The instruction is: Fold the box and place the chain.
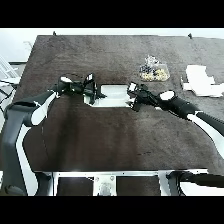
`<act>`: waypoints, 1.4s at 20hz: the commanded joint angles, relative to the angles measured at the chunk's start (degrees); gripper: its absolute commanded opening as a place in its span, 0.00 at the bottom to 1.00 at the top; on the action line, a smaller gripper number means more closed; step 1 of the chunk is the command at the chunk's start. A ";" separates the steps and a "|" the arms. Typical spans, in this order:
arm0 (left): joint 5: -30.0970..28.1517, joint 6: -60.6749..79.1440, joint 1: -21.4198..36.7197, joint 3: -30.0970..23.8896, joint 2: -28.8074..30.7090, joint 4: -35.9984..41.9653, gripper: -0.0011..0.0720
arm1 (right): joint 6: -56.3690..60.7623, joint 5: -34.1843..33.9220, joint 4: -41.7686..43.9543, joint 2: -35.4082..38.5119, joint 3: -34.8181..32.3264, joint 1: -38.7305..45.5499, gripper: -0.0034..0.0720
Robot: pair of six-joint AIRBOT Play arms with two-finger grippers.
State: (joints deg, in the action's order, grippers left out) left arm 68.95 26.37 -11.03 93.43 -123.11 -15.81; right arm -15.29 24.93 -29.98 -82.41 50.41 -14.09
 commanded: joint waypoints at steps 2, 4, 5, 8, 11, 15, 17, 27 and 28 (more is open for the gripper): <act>0.02 0.04 0.02 0.00 0.00 0.00 0.04 | -4.87 1.14 2.60 -1.14 0.28 0.37 0.88; 0.02 0.04 0.02 0.00 0.00 0.00 0.04 | -7.02 5.55 3.98 -2.05 1.20 1.84 0.88; 0.07 0.04 0.02 0.00 0.00 0.00 0.04 | -7.82 7.98 4.81 -2.67 1.92 2.99 0.88; 0.04 0.04 0.02 0.00 0.00 0.00 0.04 | -10.32 14.23 8.41 -4.35 4.13 6.56 0.91; 0.04 0.04 0.02 0.00 0.02 0.00 0.04 | -11.39 19.80 9.88 -6.71 6.80 8.46 0.91; 0.04 0.04 0.02 0.00 0.00 0.00 0.04 | -11.45 25.68 9.84 -11.67 10.67 9.38 0.91; 0.02 0.04 0.02 0.00 0.00 0.00 0.04 | -11.82 27.71 9.84 -13.79 12.31 9.81 0.91; 0.07 0.04 0.02 0.00 0.00 0.00 0.04 | -11.76 36.48 4.72 -19.87 20.13 10.62 0.91; 0.02 0.04 0.02 0.00 0.00 0.02 0.04 | -11.76 37.09 3.85 -20.68 21.22 10.62 0.91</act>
